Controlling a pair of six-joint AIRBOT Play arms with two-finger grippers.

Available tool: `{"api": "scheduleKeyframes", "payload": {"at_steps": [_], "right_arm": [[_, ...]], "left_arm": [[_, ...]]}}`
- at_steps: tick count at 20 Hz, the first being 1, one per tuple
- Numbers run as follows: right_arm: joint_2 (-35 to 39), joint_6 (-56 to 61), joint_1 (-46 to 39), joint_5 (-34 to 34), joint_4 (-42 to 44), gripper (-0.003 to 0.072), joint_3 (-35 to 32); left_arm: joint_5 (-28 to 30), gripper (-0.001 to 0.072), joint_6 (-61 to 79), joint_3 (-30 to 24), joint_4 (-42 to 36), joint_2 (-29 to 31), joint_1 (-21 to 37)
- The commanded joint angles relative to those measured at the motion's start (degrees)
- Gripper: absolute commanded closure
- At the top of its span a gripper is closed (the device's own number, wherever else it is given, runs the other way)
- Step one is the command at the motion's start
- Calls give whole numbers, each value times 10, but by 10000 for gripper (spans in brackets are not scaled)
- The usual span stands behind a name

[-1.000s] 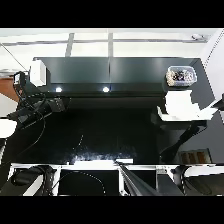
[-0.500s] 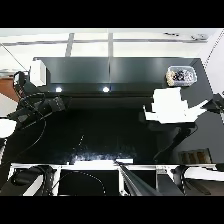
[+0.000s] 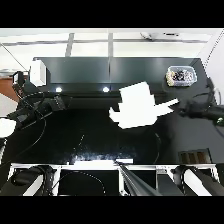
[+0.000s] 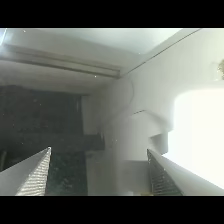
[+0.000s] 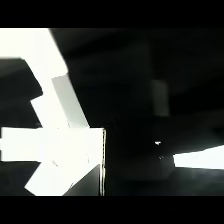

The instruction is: Fold the box and place the chain.

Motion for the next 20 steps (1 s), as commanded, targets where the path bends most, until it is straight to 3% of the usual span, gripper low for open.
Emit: {"api": "scheduleKeyframes", "payload": {"at_steps": [1, 5, 10, 13, 15, 17, 20], "right_arm": [[103, -7, 110, -57, 53, 658, -104], [120, -8, 234, -127, 64, 659, -164], [120, -66, 353, -231, 61, 658, -167], [120, -69, 365, -234, 62, 658, -167], [120, -69, 365, -223, 61, 658, -167], [120, -69, 365, -221, 62, 658, -167], [120, -69, 365, -218, 62, 658, -167]], "left_arm": [[-17, 1, 0, 0, -13, -1, 0], [-49, 1, 0, 0, -35, -9, 0], [-104, 1, 0, 0, -80, -50, 0], [-112, 2, 7, 1, -57, -77, 13], [-151, 2, 7, 1, -67, -106, 38], [-220, 1, 88, 1, -105, -149, 48], [-298, 1, 309, 1, -235, -231, 47]]}}
